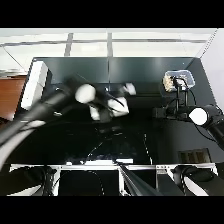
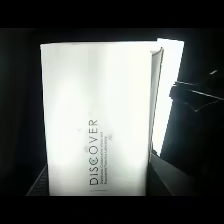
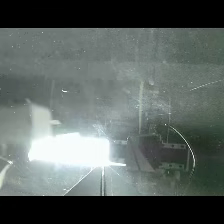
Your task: Fold the box and place the chain.
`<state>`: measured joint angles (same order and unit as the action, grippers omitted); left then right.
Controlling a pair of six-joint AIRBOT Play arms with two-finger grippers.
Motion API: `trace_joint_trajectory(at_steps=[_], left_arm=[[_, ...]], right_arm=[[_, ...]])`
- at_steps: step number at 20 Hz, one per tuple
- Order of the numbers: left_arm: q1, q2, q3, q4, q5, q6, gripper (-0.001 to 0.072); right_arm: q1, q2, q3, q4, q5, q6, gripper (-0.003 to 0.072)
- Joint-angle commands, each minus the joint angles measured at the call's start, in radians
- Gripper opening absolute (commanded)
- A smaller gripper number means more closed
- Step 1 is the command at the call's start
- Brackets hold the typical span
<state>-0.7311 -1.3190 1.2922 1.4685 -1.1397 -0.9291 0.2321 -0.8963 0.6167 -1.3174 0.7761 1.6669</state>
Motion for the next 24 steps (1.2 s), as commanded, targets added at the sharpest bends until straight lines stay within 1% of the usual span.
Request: trace_joint_trajectory(at_steps=[1, 2, 4, 6, 9, 11, 13, 17, 20, 22, 24], left_arm=[[0.181, 0.190, 0.023, 0.076, -0.176, -0.185, 0.0236], [0.249, 0.244, 0.023, 0.076, -0.223, -0.214, 0.0236], [0.417, 0.347, 0.023, 0.075, -0.311, -0.232, 0.0236], [0.598, 0.419, 0.023, 0.075, -0.365, -0.282, 0.0237], [0.858, 0.467, 0.022, 0.073, -0.429, -0.291, 0.0237], [0.998, 0.467, 0.008, 0.072, -0.402, -0.325, 0.0237], [1.089, 0.458, -0.023, 0.079, -0.332, -0.333, 0.0237], [1.210, 0.402, -0.069, 0.090, -0.297, -0.335, 0.0237], [1.307, 0.379, -0.177, 0.077, -0.283, -0.307, 0.0237], [1.388, 0.352, -0.247, 0.003, -0.275, -0.246, 0.0237], [1.455, 0.333, -0.298, -0.109, -0.210, -0.179, 0.0227]], right_arm=[[0.000, 0.000, -0.001, 0.001, 0.001, 0.000, 0.0014], [0.000, 0.000, -0.001, 0.001, 0.001, 0.000, 0.0014], [0.000, 0.000, -0.001, 0.000, 0.000, 0.000, 0.0014], [0.000, 0.000, -0.001, 0.001, 0.000, 0.000, 0.0014], [0.000, 0.000, -0.001, 0.000, 0.000, 0.000, 0.0014], [0.000, 0.000, -0.001, 0.000, 0.000, 0.000, 0.0014], [0.000, 0.000, -0.001, 0.000, 0.000, 0.000, 0.0014], [0.000, 0.000, -0.001, -0.002, 0.000, 0.000, 0.0014], [0.000, 0.000, -0.001, -0.002, 0.000, 0.000, 0.0014], [0.000, 0.000, -0.001, -0.002, 0.001, 0.000, 0.0014], [0.000, 0.000, -0.001, -0.002, 0.000, 0.000, 0.0014]])
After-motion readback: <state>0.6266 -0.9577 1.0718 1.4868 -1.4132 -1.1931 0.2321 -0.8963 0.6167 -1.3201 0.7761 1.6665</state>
